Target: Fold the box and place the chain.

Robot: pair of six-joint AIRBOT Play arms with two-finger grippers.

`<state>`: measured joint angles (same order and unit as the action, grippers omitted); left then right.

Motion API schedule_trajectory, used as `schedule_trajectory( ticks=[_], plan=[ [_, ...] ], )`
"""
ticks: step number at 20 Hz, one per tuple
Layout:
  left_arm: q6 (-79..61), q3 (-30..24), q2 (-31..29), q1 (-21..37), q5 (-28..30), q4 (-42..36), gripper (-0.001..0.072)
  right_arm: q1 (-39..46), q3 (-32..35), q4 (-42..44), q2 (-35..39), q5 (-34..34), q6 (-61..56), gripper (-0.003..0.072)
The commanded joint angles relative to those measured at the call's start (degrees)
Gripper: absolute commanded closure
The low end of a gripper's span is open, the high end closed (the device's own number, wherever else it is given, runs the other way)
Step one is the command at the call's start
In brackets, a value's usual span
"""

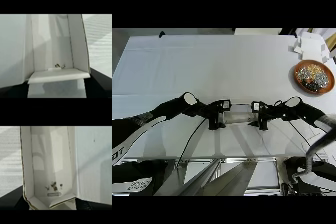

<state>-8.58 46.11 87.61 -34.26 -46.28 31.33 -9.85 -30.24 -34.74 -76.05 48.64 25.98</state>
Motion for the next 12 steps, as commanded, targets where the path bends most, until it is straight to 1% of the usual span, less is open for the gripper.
schedule_trajectory(
  ticks=[1, 2, 3, 4, 12],
  plan=[
    [0.04, -0.04, 0.17, -0.37, 0.87, -0.44, 0.0034, 0.02, 0.02, 0.04, 0.04, 0.00, -0.02, 0.0291],
    [0.04, -0.04, 0.17, -0.48, 0.81, -0.44, 0.0134, 0.04, 0.02, 0.04, 0.04, 0.00, -0.02, 0.0291],
    [0.04, -0.04, 0.17, -0.50, 0.59, -0.46, 0.0251, 0.04, 0.02, 0.04, 0.04, 0.00, -0.02, 0.0291],
    [0.04, -0.04, 0.17, -0.76, 0.68, -0.44, 0.0320, 0.02, 0.02, 0.04, 0.04, 0.00, -0.02, 0.0291],
    [0.02, -0.04, 0.15, -1.20, 0.55, -0.66, 0.0318, 0.02, 0.02, 0.04, 0.04, 0.00, -0.02, 0.0291]
  ],
)
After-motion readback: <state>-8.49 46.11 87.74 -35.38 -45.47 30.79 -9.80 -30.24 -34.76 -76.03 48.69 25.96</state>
